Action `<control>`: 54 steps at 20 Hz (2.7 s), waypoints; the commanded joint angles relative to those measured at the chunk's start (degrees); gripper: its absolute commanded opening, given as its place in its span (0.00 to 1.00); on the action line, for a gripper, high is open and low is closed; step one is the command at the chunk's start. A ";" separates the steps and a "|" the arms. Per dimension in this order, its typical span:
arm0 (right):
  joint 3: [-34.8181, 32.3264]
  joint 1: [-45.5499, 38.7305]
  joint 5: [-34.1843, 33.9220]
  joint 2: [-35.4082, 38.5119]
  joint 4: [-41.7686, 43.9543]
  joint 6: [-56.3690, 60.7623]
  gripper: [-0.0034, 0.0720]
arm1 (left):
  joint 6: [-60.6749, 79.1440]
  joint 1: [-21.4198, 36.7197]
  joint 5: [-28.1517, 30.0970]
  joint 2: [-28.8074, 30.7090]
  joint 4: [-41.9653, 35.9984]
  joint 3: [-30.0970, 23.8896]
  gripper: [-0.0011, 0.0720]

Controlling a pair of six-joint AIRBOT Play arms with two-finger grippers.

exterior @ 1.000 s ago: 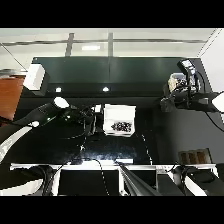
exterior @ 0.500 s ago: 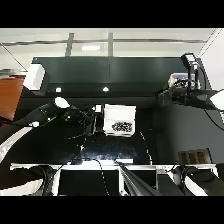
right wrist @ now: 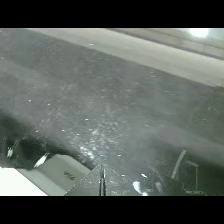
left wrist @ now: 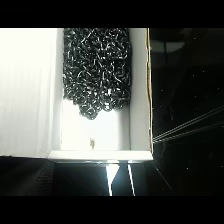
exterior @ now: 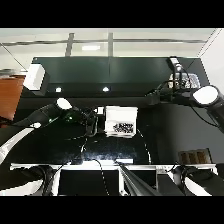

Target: Fold the box and place the chain.

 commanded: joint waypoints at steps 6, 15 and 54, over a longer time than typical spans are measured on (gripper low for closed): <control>20.11 3.76 16.00 -17.25 -2.36 -5.66 0.97 | -0.07 -0.02 0.13 -0.04 0.31 -0.04 0.68; 37.77 5.33 35.34 -36.22 -5.66 -10.25 0.98 | -0.07 -0.02 0.17 -0.04 0.17 -0.04 0.68; 23.26 14.05 36.37 -21.20 -10.25 -25.68 0.98 | -0.09 -0.02 0.20 -0.04 0.15 -0.04 0.68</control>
